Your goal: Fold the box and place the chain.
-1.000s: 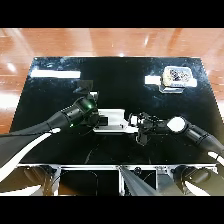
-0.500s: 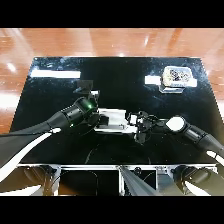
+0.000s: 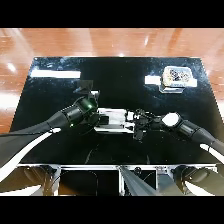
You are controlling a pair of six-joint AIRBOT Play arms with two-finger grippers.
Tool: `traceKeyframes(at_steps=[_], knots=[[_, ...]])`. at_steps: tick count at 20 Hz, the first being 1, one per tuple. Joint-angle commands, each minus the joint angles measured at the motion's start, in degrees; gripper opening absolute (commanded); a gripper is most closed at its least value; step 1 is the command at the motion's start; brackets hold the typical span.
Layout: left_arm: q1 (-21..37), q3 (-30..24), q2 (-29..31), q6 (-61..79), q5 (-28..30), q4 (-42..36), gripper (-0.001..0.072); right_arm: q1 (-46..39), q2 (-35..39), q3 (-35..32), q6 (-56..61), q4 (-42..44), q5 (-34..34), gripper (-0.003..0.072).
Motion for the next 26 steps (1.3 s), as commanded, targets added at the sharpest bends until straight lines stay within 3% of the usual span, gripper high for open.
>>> traceKeyframes(at_steps=[1, 12, 20, 22, 26], knots=[[0.02, -0.02, -0.04, 0.31, 0.35, -1.07, 0.0026, 0.04, -1.01, 0.48, -0.5, 0.13, 1.62, 0.0056], [0.02, -0.02, -0.04, 0.44, 0.35, -1.29, 0.0026, 0.13, -2.29, 0.48, -4.55, 8.74, 1.2, 0.0057], [0.02, -0.02, -0.04, 0.42, 0.35, -1.44, 0.0026, 4.92, -4.94, 0.59, -6.64, 12.15, -4.98, 0.006], [0.0, -0.02, -0.04, 0.42, 0.35, -1.49, 0.0026, 4.92, -4.94, 0.59, -6.62, 12.15, -4.98, 0.0302], [0.02, -0.02, -0.04, 0.42, 0.37, -1.49, 0.0026, 4.92, -4.94, 0.59, -6.64, 12.13, -4.96, 0.0331]])
